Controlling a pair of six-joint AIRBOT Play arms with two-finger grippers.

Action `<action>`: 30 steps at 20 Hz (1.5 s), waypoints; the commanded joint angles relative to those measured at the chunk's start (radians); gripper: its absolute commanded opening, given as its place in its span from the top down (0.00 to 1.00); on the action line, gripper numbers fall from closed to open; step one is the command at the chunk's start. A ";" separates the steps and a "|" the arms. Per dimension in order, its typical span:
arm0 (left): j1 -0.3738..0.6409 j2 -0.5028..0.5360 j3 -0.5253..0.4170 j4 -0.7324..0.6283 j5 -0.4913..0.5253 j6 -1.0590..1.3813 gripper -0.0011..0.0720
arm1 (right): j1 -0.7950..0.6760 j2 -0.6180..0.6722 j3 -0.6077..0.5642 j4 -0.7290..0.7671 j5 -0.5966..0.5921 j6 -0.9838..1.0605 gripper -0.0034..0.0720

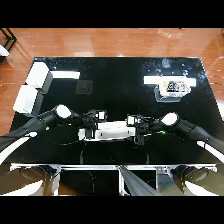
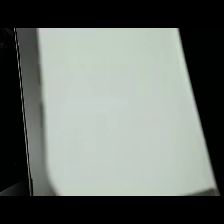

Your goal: Fold the box and place the chain.

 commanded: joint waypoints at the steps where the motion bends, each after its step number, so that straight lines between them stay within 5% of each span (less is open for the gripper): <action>1: 0.000 -0.004 0.004 0.026 -0.006 -0.014 0.96 | -0.001 -0.007 0.000 0.000 -0.009 0.002 0.03; 19: 0.000 -0.004 0.009 0.025 -0.005 -0.014 0.96 | 0.000 -0.008 0.000 0.000 -0.012 0.002 0.03; 20: 0.000 -0.004 0.009 0.025 -0.005 -0.014 0.96 | 0.000 -0.008 0.000 0.000 -0.012 0.002 0.19; 21: 0.000 -0.004 0.009 0.025 -0.005 -0.014 0.96 | 0.000 -0.008 0.000 0.000 -0.012 0.002 0.25; 30: 0.000 -0.004 0.020 0.021 -0.005 -0.014 0.96 | 0.000 -0.008 0.000 -0.002 -0.011 0.003 0.25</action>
